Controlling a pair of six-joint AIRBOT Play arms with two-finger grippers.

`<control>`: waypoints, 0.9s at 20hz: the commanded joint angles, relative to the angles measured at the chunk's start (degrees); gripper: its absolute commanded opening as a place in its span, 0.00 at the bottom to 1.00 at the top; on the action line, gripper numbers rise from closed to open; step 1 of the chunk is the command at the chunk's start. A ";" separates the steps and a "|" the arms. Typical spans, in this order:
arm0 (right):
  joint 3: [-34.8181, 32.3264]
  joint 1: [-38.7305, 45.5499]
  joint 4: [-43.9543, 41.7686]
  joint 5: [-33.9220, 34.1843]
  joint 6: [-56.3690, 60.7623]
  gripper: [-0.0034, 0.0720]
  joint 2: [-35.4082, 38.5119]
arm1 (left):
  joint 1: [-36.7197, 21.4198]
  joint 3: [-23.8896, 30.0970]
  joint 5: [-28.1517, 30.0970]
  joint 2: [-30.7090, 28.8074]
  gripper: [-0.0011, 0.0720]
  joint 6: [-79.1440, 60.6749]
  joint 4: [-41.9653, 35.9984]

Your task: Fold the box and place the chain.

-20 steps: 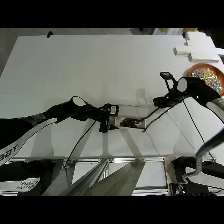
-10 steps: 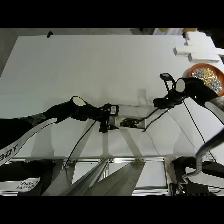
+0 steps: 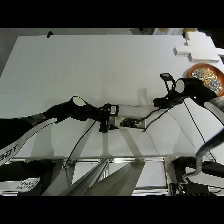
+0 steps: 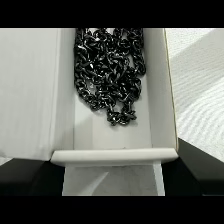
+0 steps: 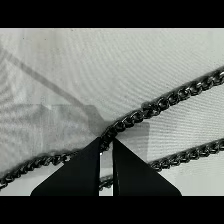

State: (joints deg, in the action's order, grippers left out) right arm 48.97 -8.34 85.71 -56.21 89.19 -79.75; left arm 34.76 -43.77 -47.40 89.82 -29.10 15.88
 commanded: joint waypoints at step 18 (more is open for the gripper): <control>-0.15 -11.50 -26.45 -19.74 -9.73 0.06 28.89 | -0.02 0.02 0.02 0.00 0.30 0.00 0.02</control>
State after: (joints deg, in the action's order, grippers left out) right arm 48.84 -16.27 63.55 -74.15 79.79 -52.03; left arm 34.76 -43.75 -47.40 89.82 -29.10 15.88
